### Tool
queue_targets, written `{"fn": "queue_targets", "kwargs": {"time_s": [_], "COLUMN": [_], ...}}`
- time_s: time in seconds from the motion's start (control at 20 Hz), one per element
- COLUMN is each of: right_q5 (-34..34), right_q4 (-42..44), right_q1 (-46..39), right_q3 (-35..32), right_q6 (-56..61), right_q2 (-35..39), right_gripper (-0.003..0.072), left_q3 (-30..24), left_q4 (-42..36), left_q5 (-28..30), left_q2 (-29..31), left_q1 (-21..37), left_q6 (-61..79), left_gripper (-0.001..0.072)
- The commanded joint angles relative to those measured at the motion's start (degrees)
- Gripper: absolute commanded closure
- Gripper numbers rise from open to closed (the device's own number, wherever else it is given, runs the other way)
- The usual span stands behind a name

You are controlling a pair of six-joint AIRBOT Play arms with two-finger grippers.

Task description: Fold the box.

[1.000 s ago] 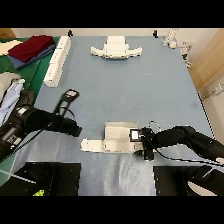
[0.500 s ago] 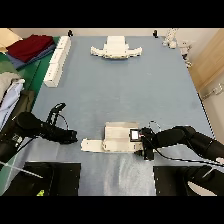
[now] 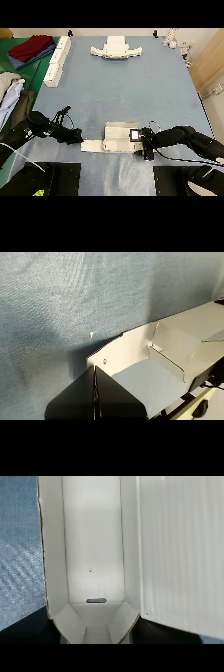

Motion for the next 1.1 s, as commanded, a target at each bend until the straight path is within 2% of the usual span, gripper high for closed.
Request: {"fn": "queue_targets", "kwargs": {"time_s": [0.0, 0.1, 0.25, 0.35, 0.5, 0.6, 0.85, 1.05], "right_q5": [0.0, 0.0, 0.0, 0.0, 0.0, 0.0, 0.0, 0.0], "right_q4": [0.0, 0.0, 0.0, 0.0, 0.0, 0.0, 0.0, 0.0], "right_q1": [0.0, 0.0, 0.0, 0.0, 0.0, 0.0, 0.0, 0.0], "right_q3": [0.0, 0.0, 0.0, 0.0, 0.0, 0.0, 0.0, 0.0], "right_q6": [0.0, 0.0, 0.0, 0.0, 0.0, 0.0, 0.0, 0.0], "right_q2": [0.0, 0.0, 0.0, 0.0, 0.0, 0.0, 0.0, 0.0], "right_gripper": [0.0119, 0.012, 0.012, 0.012, 0.012, 0.0119, 0.012, 0.012], "left_q3": [0.9, 2.7, 4.4, 3.9, 1.9, 0.7, 0.5, 0.8], "left_q4": [0.8, 3.8, 14.9, 17.9, 10.2, 6.0, 1.2, 0.8], "left_q5": [-0.5, -1.3, -1.5, -3.6, -3.4, -1.4, 6.0, 5.0], "left_q2": [-0.6, 1.3, 5.1, 4.5, 2.5, 1.5, 1.4, 1.6], "left_q1": [0.0, 0.1, 0.1, 0.1, -0.6, -3.3, -14.2, -16.5], "left_q6": [-0.1, -2.3, -11.2, -13.5, -9.0, -8.1, -8.7, -8.8], "left_gripper": [0.0697, 0.0697, 0.0697, 0.0696, 0.0696, 0.0696, 0.0697, 0.0697]}}
